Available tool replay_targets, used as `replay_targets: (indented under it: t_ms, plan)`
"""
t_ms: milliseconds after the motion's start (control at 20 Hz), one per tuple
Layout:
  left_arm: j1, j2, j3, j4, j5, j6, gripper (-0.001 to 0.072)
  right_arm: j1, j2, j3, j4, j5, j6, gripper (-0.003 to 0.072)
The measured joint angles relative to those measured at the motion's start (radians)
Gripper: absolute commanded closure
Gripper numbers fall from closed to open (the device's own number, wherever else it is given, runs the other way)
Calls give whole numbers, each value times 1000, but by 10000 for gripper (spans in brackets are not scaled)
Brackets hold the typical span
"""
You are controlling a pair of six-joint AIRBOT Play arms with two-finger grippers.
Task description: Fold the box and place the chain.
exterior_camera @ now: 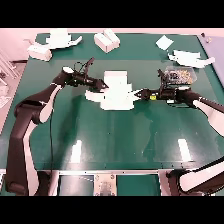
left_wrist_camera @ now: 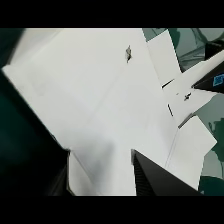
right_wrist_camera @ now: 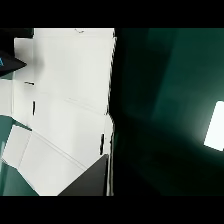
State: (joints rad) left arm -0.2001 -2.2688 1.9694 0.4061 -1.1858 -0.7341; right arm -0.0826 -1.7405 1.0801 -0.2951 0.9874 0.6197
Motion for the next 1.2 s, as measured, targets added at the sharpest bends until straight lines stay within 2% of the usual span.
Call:
replay_targets:
  t_ms: [50, 100, 250, 800, 850, 900, 1200]
  plan:
    - [-2, 0, 0, -1, 0, 7, 290, 0, 0, 0, 0, 0, 0, 680]
    - [-5, 0, 0, -5, 0, 13, 367, 0, 0, 0, 0, 0, 0, 680]
    - [-7, 0, 0, -19, 0, 28, 417, 0, 0, 0, -2, 0, 0, 680]
    - [-8, 0, 33, -45, 7, 74, 418, 0, 0, -17, -21, 1, -1, 681]
    - [-8, 0, 35, -45, 7, 75, 424, 0, 0, -18, -21, 1, -2, 680]
    - [-8, 0, 37, -43, 5, 75, 490, 0, 0, -18, -22, 1, -2, 680]
    - [-8, -4, 40, -32, -7, 86, 487, 0, 0, -18, -24, 1, -13, 680]
